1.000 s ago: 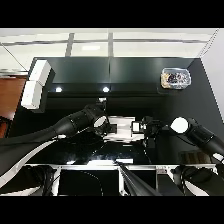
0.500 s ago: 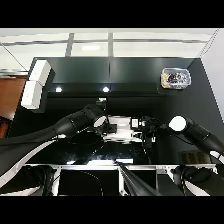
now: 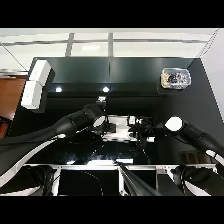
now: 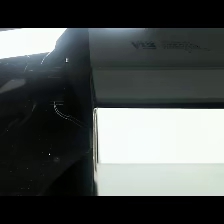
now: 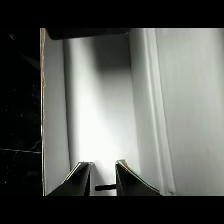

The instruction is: Fold the box and place the chain.

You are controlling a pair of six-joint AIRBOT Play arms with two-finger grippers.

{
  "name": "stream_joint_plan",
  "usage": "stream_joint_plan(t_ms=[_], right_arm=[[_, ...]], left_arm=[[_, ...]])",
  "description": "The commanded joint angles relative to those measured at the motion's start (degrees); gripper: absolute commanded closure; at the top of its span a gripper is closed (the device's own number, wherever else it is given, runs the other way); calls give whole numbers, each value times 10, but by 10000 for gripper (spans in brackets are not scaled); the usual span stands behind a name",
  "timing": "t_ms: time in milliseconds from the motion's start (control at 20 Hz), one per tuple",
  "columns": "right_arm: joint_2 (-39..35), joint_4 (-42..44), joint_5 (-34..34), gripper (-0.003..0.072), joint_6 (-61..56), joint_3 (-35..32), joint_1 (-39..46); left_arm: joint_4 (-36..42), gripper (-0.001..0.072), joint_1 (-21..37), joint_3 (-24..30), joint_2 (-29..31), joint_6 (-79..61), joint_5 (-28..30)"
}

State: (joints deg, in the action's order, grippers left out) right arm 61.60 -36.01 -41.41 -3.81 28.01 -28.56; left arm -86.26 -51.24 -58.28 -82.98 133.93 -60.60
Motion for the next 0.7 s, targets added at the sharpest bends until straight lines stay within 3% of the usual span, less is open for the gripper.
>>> stream_joint_plan(t_ms=[0,100,150,200,250,300,350,400,450,500,650], right_arm=[[5,11,16,502,-10,0,-4],[5,11,14,502,-12,0,-4],[5,11,14,464,-16,0,-4],[5,11,17,255,-24,0,-5],[5,11,17,257,-25,0,-5],[5,10,17,526,-26,0,-4],[5,11,20,448,-31,0,-4],[5,14,22,303,-35,0,-4],[5,13,21,514,-35,0,-4],[5,13,18,620,-35,0,-4],[-11,5,6,626,-124,2,4]], left_arm=[[2,679,0,-1,0,0,1],[2,679,0,-1,0,0,1],[2,680,0,-1,0,0,1],[2,679,0,-1,0,0,1],[2,680,0,-1,0,0,1],[2,679,0,-1,0,0,1],[2,679,0,-1,0,0,1],[2,679,0,-1,0,0,1],[2,679,0,-1,0,0,1],[2,679,0,-1,0,0,1],[2,678,0,-1,0,0,3]])
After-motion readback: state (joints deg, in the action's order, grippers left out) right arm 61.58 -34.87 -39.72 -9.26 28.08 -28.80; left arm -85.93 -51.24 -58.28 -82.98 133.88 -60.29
